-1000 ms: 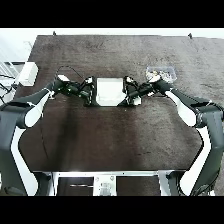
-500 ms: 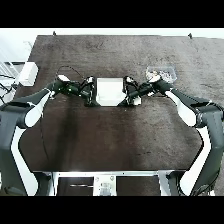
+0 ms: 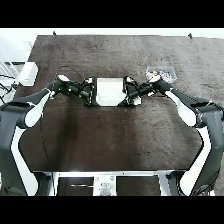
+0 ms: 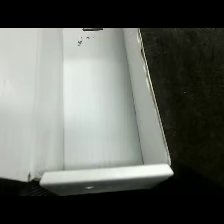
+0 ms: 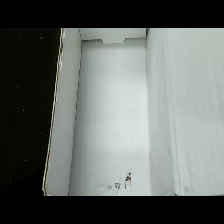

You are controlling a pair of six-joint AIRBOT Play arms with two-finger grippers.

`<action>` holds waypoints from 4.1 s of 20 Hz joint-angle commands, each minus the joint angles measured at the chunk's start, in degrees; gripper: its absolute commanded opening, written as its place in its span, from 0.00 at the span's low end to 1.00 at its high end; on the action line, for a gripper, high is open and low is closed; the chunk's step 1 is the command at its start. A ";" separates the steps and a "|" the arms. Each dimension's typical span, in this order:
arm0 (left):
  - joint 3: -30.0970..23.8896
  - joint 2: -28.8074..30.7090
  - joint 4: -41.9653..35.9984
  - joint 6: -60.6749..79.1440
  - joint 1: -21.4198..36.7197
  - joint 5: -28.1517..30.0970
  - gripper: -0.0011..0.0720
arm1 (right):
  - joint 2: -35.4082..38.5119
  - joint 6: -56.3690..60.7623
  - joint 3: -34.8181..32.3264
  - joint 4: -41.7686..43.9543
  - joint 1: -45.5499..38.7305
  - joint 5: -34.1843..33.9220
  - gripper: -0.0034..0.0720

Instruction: Fold the box and place the chain.

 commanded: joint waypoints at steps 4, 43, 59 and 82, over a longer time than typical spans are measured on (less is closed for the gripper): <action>0.02 -0.26 -1.14 1.18 -1.88 1.88 0.94 | 0.02 0.00 0.00 0.02 0.07 0.02 0.82; 0.07 -1.86 -2.36 5.77 -0.96 1.92 0.50 | 0.02 0.00 0.00 0.02 0.07 0.02 0.82; 0.07 -1.86 -2.40 5.75 -0.96 2.43 0.50 | 0.02 0.00 0.00 0.02 0.07 0.02 0.82; 0.07 -1.86 -2.40 5.75 -0.96 2.29 0.50 | 2.21 3.21 0.00 -6.88 -2.10 1.14 1.00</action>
